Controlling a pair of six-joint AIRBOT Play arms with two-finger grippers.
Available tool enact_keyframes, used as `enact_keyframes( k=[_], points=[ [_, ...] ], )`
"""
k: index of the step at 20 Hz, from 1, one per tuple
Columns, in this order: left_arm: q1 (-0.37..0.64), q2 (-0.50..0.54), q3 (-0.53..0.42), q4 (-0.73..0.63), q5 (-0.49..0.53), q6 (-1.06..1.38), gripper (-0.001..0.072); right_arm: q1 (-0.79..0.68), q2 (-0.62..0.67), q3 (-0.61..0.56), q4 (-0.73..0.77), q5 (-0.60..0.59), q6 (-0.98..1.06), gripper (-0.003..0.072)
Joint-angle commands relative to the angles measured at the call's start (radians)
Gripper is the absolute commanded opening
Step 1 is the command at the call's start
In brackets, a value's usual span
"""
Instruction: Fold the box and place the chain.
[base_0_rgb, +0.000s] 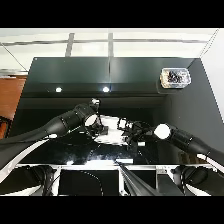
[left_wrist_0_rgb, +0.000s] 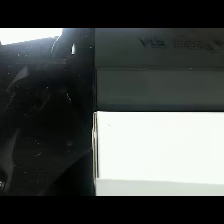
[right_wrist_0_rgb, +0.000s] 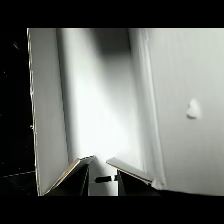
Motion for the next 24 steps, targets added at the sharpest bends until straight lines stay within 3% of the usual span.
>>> enact_keyframes(
  k=[1,5,6,7,8,9,10,11,12,13,15,18,22,24],
  points=[
    [-0.001,0.0,0.001,-0.003,0.0,0.0,0.0031,0.002,-0.003,0.0,0.008,-0.009,0.003,0.0203],
    [-0.001,0.0,0.001,-0.005,-0.001,0.0,0.0031,0.002,-0.003,0.0,0.012,-0.009,0.003,0.0209],
    [-0.001,0.0,0.001,-0.005,-0.003,0.0,0.0031,0.002,-0.003,0.0,0.024,-0.011,0.003,0.0384],
    [-0.001,0.0,0.001,-0.005,-0.003,0.0,0.0031,0.002,-0.003,0.0,0.029,-0.014,0.002,0.0417],
    [-0.001,0.0,0.001,-0.006,-0.004,0.0,0.0031,0.002,-0.003,0.0,0.029,-0.014,0.003,0.0131],
    [-0.001,0.0,0.001,-0.005,-0.003,0.0,0.0031,0.002,-0.003,0.0,0.031,-0.014,0.003,0.0212],
    [-0.001,0.0,0.001,-0.006,-0.003,0.0,0.0031,0.002,-0.003,0.0,0.035,-0.017,0.006,0.0354],
    [-0.001,0.0,0.001,-0.006,-0.003,0.0,0.0031,0.001,-0.003,0.0,0.033,-0.018,0.006,0.0168],
    [-0.001,0.0,0.001,-0.006,-0.003,0.0,0.0031,-0.008,-0.002,0.0,0.027,-0.014,0.027,0.0048],
    [-0.001,0.0,0.001,-0.006,-0.003,0.0,0.0031,-0.027,0.005,0.001,0.021,-0.001,0.078,0.0018],
    [-0.001,0.0,0.001,-0.005,0.004,0.0,0.0032,-0.113,0.054,0.005,-0.031,0.102,0.257,0.0014],
    [-0.001,0.0,0.001,-0.006,-0.008,0.0,0.0032,-0.356,0.172,0.051,-0.249,0.392,0.632,0.0014],
    [-0.001,0.0,0.001,-0.006,-0.009,0.0,0.0032,-0.79,0.217,0.013,-0.427,0.508,1.269,0.0015],
    [-0.001,0.0,0.001,-0.005,-0.007,0.0,0.0032,-0.864,0.2,-0.052,-0.371,0.552,1.253,0.0015]
  ],
)
